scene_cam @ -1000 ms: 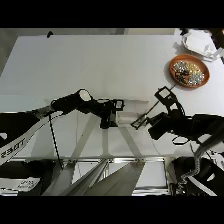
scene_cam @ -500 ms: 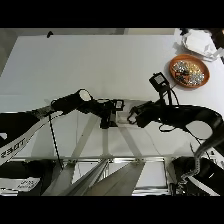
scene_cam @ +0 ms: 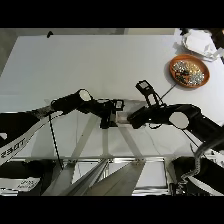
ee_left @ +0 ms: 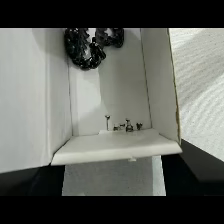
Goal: Fold the box and place the chain.
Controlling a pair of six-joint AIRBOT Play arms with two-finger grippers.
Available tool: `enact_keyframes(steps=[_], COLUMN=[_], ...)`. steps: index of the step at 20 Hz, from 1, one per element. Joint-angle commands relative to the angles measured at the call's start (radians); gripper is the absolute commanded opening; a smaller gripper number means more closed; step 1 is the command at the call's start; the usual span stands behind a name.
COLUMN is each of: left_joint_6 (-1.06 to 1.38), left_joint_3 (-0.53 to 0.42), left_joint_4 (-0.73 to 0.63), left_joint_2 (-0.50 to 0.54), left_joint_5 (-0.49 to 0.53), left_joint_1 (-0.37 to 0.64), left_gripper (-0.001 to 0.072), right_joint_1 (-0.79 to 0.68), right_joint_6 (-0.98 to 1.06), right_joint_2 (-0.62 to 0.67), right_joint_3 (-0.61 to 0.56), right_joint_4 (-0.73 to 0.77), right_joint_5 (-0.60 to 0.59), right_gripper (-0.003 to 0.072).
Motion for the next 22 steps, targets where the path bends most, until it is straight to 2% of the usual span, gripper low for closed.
enact_keyframes(steps=[1,2,5,10,14,16,17,18,22], left_joint_6=[0.000,0.000,0.000,0.000,0.000,0.000,0.000,0.000,0.000], left_joint_3=[0.001,0.001,0.001,0.001,0.001,0.001,0.001,0.001,0.001], left_joint_4=[0.000,0.000,0.000,0.000,0.000,0.000,0.000,0.000,0.000], left_joint_2=[0.000,0.000,0.000,0.000,0.000,0.000,0.000,0.000,0.000], left_joint_5=[0.000,0.000,0.000,0.000,0.000,0.000,0.000,0.000,0.000], left_joint_1=[0.000,0.000,0.000,0.000,0.000,0.000,0.000,0.000,0.000], left_gripper=[0.0339,0.0339,0.0339,0.0339,0.0339,0.0339,0.0339,0.0339,0.0339], right_joint_1=[0.001,0.001,-0.028,-0.254,-0.478,-0.526,-0.528,-0.528,-0.515], right_joint_6=[-0.001,-0.001,0.000,0.008,0.012,0.011,0.012,0.012,0.062], right_joint_2=[-0.019,-0.019,0.005,0.054,0.032,-0.038,-0.084,-0.136,-0.351], right_joint_3=[0.000,0.001,0.027,0.183,0.213,0.216,0.225,0.247,0.378], right_joint_4=[-0.005,-0.005,-0.013,-0.153,-0.239,-0.278,-0.302,-0.316,-0.329], right_joint_5=[0.019,0.017,0.076,0.352,0.301,0.282,0.276,0.282,0.315], right_gripper=[0.0171,0.0240,0.0246,0.0246,0.0238,0.0260,0.0331,0.0349,0.0347])
